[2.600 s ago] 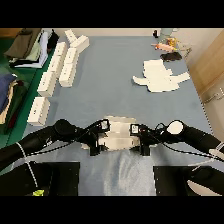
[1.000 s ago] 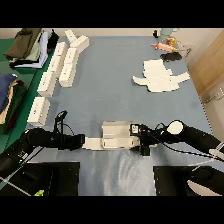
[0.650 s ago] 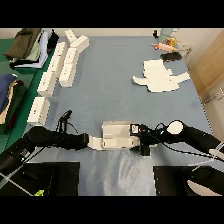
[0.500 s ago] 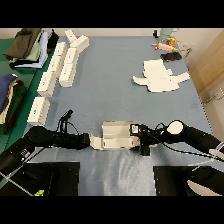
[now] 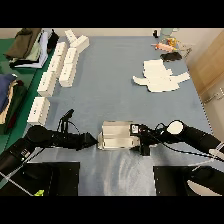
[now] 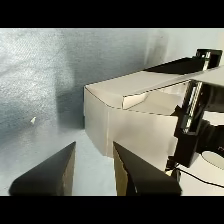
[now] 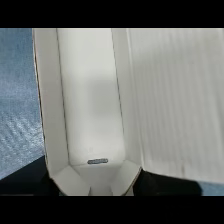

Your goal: Fold the box.

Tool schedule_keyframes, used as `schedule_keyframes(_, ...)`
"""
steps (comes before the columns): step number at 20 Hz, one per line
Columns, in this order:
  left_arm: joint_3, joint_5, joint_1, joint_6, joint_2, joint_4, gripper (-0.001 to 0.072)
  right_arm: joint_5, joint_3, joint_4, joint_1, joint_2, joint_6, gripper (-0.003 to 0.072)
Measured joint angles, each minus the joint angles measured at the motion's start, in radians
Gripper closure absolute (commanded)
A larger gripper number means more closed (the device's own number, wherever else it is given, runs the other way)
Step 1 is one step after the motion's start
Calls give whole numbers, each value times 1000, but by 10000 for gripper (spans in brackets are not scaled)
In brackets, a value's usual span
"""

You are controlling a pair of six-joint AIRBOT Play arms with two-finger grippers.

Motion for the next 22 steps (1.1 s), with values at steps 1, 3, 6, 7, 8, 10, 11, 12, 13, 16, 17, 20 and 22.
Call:
schedule_keyframes(1, 0, -1, 0, 7, 0, -10, 354, 0, 0, 0, 0, 0, 0, 185)
schedule_keyframes(3, 0, -9, -1, 36, -2, -41, 354, 0, 0, 0, 0, 0, 0, 185)
schedule_keyframes(6, 0, -6, -34, 88, -20, -90, 354, 0, 0, 0, 0, 0, 0, 185)
schedule_keyframes(7, 0, 7, -48, 100, -29, -100, 354, 0, 0, 0, 0, 0, 0, 185)
schedule_keyframes(8, 0, 24, -62, 109, -40, -109, 354, 0, 0, 0, 0, 0, 0, 185)
schedule_keyframes(10, 0, 61, -82, 118, -61, -126, 334, 0, 0, 0, 0, 0, 0, 185)
schedule_keyframes(11, 0, 80, -88, 114, -72, -132, 335, 0, 0, 0, 0, 0, 0, 185)
schedule_keyframes(12, 5, 98, -94, 106, -84, -137, 335, 0, 0, 0, 0, 0, 0, 185)
schedule_keyframes(13, 11, 106, -103, 110, -93, -142, 335, 0, 0, 0, 0, 0, 0, 185)
schedule_keyframes(16, 42, 122, -158, 134, -111, -128, 346, 0, 0, 0, 0, 0, 0, 185)
schedule_keyframes(17, 52, 144, -181, 104, -113, -101, 346, 0, 0, 0, 0, 0, 0, 185)
schedule_keyframes(20, 93, 197, -259, -97, -132, 79, 346, 0, 0, 0, 0, 0, 0, 185)
schedule_keyframes(22, 134, 207, -317, -249, -156, 207, 346, 0, 0, 0, 0, 0, 0, 185)
